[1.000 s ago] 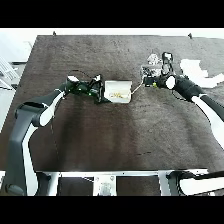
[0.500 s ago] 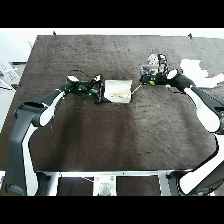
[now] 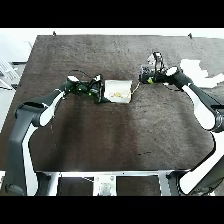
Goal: Fold the box and place the chain.
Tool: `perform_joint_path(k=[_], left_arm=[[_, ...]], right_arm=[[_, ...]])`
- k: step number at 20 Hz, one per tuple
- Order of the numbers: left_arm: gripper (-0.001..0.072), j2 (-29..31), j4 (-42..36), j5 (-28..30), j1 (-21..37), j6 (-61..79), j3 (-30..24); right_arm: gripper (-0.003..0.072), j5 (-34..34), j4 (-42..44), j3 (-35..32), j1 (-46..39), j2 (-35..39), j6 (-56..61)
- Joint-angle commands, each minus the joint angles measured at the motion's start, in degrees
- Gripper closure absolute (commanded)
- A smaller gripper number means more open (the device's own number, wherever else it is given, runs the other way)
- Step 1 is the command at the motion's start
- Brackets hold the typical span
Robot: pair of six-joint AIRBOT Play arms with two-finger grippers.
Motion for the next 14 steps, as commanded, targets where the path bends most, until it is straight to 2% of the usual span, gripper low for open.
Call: perform_joint_path(k=[1, 3, 9, 14], left_arm=[[0.0343, 0.0, 0.02, 0.04, 0.04, 0.0, 0.0], [0.0344, 0.0, 0.02, 0.07, 0.04, 0.0, 0.0], [0.0343, 0.0, 0.02, 0.07, 0.04, -0.02, 0.0], [0.0343, 0.0, 0.02, 0.07, 0.04, 0.0, 0.0]], right_arm=[[0.0685, 0.66, 0.15, 0.2, 0.79, 5.01, 0.59], [0.0685, 0.61, -3.41, 0.2, 1.97, 11.91, 2.64], [0.0685, 0.59, -27.63, 0.2, 8.94, 34.05, 17.33], [0.0685, -0.37, -33.33, 0.22, 17.53, 43.67, 17.55]])
